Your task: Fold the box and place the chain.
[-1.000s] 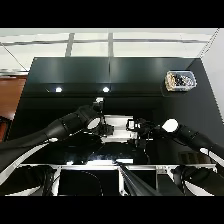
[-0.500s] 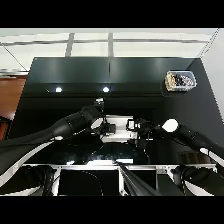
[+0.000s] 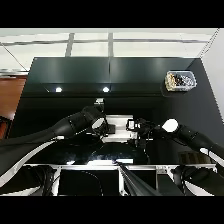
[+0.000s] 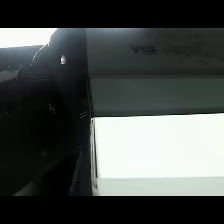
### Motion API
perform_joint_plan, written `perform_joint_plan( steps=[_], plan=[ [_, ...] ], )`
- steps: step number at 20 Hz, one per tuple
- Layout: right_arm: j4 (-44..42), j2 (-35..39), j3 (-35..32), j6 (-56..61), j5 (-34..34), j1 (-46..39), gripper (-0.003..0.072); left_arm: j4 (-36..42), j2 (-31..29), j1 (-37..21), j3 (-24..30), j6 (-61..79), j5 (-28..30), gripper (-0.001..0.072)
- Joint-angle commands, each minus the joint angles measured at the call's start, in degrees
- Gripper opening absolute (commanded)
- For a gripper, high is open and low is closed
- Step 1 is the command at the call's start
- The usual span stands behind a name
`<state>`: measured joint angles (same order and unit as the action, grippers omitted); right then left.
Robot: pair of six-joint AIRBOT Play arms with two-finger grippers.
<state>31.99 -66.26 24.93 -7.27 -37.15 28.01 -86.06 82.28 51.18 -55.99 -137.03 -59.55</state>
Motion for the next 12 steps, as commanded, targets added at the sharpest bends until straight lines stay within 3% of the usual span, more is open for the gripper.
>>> perform_joint_plan(
  steps=[1, 4, 8, 9, 10, 11, 12],
  plan=[
    [0.0, -0.02, -0.02, 0.0, -0.02, 0.02, 0.0247, 0.22, 0.09, 0.04, -0.09, 0.02, -0.52, 0.0136],
    [0.0, -0.02, -0.02, 0.0, -0.02, 0.02, 0.0247, 1.33, 0.09, 0.09, -0.42, 0.07, -0.9, 0.005],
    [0.0, -0.02, -0.02, 0.0, -0.02, 0.02, 0.0247, 0.81, 0.09, 0.04, -1.36, 0.07, -1.01, 0.0054],
    [0.0, -0.02, -0.02, 0.0, -0.02, 0.02, 0.0247, 0.79, 0.09, 0.04, -1.57, 0.07, -0.94, 0.0161],
    [0.0, -0.02, -0.02, 0.0, -0.02, 0.02, 0.0247, 0.81, 0.11, 0.04, -1.57, 0.07, -0.87, 0.0358],
    [0.0, -0.02, -0.02, 0.0, -0.02, 0.02, 0.0247, 0.76, 0.11, 0.02, -1.57, 0.07, -0.94, 0.0431],
    [0.0, -0.02, -0.02, 0.0, -0.02, 0.02, 0.0247, 0.59, 0.11, 0.04, -1.55, 0.07, -1.11, 0.043]
  ],
)
